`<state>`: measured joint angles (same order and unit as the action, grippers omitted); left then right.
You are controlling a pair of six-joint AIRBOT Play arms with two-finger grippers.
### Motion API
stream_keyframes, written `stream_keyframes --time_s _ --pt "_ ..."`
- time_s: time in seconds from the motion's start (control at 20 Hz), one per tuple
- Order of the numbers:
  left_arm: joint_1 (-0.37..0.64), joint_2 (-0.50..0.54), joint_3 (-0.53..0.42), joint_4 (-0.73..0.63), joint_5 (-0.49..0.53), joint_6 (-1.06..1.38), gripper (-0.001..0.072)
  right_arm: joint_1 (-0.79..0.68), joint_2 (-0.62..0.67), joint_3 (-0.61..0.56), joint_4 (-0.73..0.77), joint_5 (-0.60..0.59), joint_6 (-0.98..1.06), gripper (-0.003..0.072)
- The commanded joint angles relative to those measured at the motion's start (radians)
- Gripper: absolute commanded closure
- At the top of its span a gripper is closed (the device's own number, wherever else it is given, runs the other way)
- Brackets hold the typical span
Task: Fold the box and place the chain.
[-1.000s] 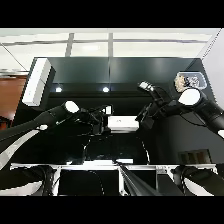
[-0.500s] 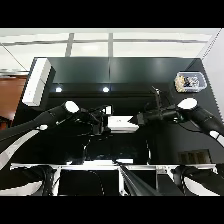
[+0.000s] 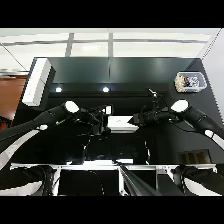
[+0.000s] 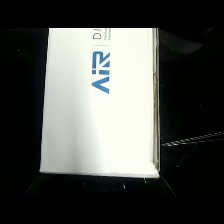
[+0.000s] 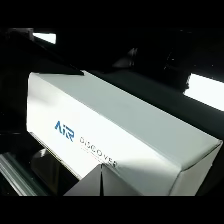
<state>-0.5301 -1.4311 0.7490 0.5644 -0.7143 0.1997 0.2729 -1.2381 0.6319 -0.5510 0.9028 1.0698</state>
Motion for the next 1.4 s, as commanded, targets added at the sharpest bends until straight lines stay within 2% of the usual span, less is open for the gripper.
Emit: stream_keyframes --time_s 0.0,0.25,0.35,0.45,0.5,0.7,0.9,1.05,1.2,1.35 --pt "0.0 0.0 0.0 -0.001 -0.004 0.001 0.0344 0.001 0.002 0.016 -0.051 0.021 0.021 0.0675" --pt "0.002 0.0 0.0 0.0 0.0 0.002 0.0343 -0.105 0.121 0.19 -0.056 0.333 -0.061 0.0675" --pt "0.002 0.006 0.0 0.0 -0.005 -0.005 0.031 -0.2 0.191 0.225 -0.092 0.366 -0.06 0.0675" --pt "0.002 0.023 0.0 0.0 -0.011 -0.042 0.003 -0.293 0.239 0.226 -0.127 0.375 -0.055 0.0675" --pt "0.003 0.033 0.0 0.002 -0.011 -0.066 -0.0002 -0.325 0.248 0.226 -0.139 0.384 -0.055 0.0675" --pt "0.034 0.108 0.0 0.098 -0.083 -0.153 -0.0004 -0.401 0.249 0.226 -0.181 0.385 -0.056 0.0675" --pt "0.096 0.216 0.0 0.224 -0.191 -0.288 -0.0003 -0.414 0.249 0.226 -0.206 0.331 -0.056 0.0675" --pt "0.137 0.27 0.0 0.234 -0.236 -0.314 -0.0003 -0.414 0.249 0.226 -0.209 0.305 -0.056 0.0675" --pt "0.105 0.256 0.037 0.221 -0.216 -0.339 0.0009 -0.414 0.249 0.226 -0.209 0.283 -0.056 0.0675" --pt "0.037 0.183 0.111 0.137 -0.171 -0.339 0.0009 -0.414 0.249 0.226 -0.209 0.282 -0.056 0.0674"
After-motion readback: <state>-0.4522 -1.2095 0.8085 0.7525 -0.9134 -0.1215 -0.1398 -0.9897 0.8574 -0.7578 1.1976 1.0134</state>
